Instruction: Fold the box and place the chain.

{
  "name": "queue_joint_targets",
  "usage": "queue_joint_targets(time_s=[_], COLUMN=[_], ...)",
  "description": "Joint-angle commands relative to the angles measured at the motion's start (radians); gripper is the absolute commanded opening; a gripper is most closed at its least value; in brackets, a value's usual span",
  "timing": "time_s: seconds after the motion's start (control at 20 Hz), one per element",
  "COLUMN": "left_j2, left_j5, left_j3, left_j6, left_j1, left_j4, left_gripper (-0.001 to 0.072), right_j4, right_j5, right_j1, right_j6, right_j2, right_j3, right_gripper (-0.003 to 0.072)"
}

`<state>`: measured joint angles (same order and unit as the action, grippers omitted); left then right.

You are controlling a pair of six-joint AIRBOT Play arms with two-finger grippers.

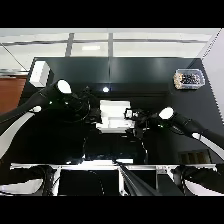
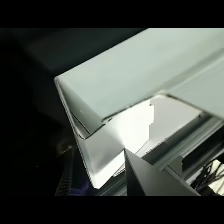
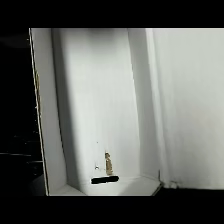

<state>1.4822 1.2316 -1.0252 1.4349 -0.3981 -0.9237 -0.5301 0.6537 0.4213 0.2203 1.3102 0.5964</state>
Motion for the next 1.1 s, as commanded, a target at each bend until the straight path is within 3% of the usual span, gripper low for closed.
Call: queue_joint_targets(time_s=[0.0,0.25,0.6,1.05], left_j2=[0.001,0.001,0.011,0.074], left_j5=[-0.063,-0.113,-0.097,-0.014], left_j3=[-0.035,-0.035,-0.089,-0.141], left_j6=[0.145,0.3,0.489,0.644], left_j1=[-0.056,-0.126,-0.287,-0.341], left_j4=[-0.15,-0.267,-0.511,-0.565], left_gripper=[0.0374,0.0374,0.0374,0.0367], right_j4=[0.0,0.0,0.0,0.0], right_j5=[0.0,0.0,-0.001,-0.003], right_j1=[0.0,0.0,0.0,0.001], right_j6=[0.0,0.0,0.0,-0.002], right_j2=[0.0,0.0,0.0,0.0], right_j3=[0.001,0.001,0.001,0.001], right_gripper=[0.043,0.043,0.043,0.043])
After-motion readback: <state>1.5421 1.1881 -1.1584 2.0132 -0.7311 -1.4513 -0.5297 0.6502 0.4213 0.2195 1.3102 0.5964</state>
